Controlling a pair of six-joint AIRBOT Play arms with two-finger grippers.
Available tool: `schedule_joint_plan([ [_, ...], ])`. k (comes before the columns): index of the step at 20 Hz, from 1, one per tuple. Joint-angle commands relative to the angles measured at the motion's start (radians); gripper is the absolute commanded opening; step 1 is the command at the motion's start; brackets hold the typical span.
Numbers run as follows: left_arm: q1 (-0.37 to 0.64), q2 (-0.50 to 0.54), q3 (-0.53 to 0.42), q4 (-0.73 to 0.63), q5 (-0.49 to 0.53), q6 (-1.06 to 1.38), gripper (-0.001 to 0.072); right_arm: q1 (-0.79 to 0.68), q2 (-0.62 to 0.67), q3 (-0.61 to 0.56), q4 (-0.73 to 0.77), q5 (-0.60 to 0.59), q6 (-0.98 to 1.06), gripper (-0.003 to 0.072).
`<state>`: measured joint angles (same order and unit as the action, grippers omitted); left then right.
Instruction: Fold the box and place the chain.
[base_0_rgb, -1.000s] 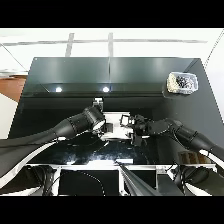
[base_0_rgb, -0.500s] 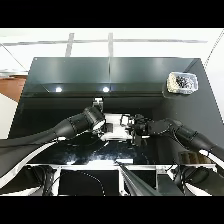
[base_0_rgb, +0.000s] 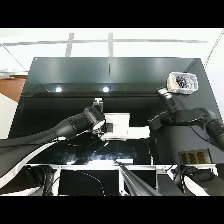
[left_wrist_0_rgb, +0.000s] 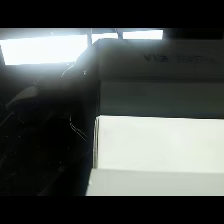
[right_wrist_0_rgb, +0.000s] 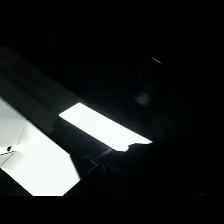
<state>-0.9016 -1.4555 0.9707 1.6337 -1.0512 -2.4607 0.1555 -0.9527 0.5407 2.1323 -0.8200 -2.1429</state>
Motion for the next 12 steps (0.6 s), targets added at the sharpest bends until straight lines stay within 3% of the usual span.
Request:
schedule_joint_plan([
  [1,0.0,0.0,0.0,0.0,-0.006,0.0,0.0028,-0.236,0.016,-0.006,0.056,-0.126,0.239,0.0024],
  [6,0.0,0.0,0.0,0.0,-0.006,0.0,0.0028,-0.256,-0.106,-0.062,0.088,-0.152,0.376,0.0025],
  [12,0.0,0.0,0.0,-0.001,-0.006,0.0,0.0029,-0.041,-0.28,-0.069,0.253,-0.09,0.322,0.0025],
])
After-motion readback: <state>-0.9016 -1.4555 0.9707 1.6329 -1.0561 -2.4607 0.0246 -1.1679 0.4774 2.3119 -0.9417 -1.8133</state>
